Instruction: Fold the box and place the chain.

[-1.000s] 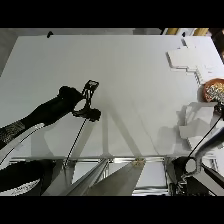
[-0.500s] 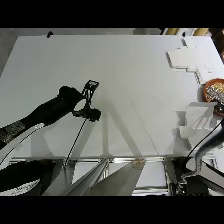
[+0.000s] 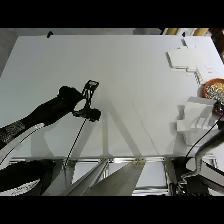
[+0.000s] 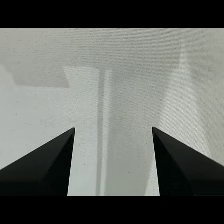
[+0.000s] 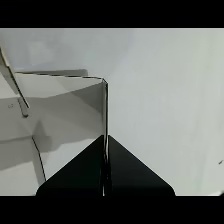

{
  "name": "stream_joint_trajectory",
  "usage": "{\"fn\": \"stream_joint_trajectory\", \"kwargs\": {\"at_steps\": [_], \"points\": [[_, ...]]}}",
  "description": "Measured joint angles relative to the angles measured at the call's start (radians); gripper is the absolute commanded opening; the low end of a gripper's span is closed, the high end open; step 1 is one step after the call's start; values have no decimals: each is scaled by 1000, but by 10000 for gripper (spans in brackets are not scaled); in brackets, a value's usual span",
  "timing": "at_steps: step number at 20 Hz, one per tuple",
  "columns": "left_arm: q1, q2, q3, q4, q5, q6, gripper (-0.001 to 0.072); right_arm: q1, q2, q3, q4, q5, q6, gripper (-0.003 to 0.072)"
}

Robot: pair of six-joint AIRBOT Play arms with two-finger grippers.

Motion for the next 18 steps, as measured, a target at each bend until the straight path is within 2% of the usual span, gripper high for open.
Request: {"fn": "stream_joint_trajectory", "kwargs": {"at_steps": [3,10,14,18], "points": [[0,0,0,0,0,0,531,116,56,0,118,25,-5,14],[0,0,0,0,0,0,531,488,238,-26,350,76,-26,14],[0,0,0,0,1,0,531,650,355,-143,545,32,-28,14],[0,0,0,0,15,0,534,785,411,-261,649,-28,-27,15]]}}
